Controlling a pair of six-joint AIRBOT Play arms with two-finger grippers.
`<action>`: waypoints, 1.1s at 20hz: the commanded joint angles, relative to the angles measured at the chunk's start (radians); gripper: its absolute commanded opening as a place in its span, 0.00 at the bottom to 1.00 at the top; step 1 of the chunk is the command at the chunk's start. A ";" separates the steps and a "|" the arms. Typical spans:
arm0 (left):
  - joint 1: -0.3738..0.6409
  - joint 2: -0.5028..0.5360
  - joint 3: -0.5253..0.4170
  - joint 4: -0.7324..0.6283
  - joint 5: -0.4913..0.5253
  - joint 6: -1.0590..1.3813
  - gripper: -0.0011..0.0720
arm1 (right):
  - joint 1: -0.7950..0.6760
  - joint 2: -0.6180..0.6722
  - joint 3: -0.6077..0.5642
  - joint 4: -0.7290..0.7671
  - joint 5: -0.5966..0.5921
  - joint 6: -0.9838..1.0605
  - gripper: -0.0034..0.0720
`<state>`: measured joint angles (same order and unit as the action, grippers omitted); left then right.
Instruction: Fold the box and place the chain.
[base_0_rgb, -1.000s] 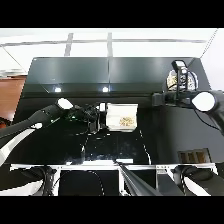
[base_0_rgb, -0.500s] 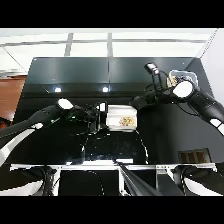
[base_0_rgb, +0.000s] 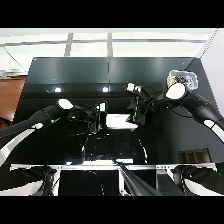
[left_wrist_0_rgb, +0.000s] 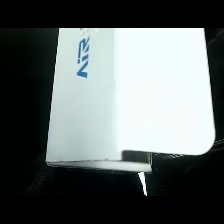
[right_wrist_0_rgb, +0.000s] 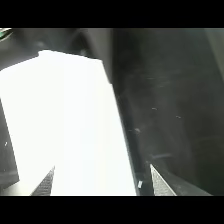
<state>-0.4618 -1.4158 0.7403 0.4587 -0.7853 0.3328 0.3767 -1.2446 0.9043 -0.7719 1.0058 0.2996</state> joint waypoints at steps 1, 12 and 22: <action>-0.001 -0.001 0.001 0.000 0.000 0.000 0.68 | 0.030 -0.002 -0.022 -0.016 0.005 -0.077 1.00; -0.001 -0.001 0.001 0.000 0.000 0.000 0.68 | 0.031 -0.002 -0.022 -0.060 0.004 -0.068 0.37; -0.001 -0.001 0.001 0.000 0.000 0.000 0.68 | 0.031 -0.002 -0.030 -0.060 0.017 -0.069 0.37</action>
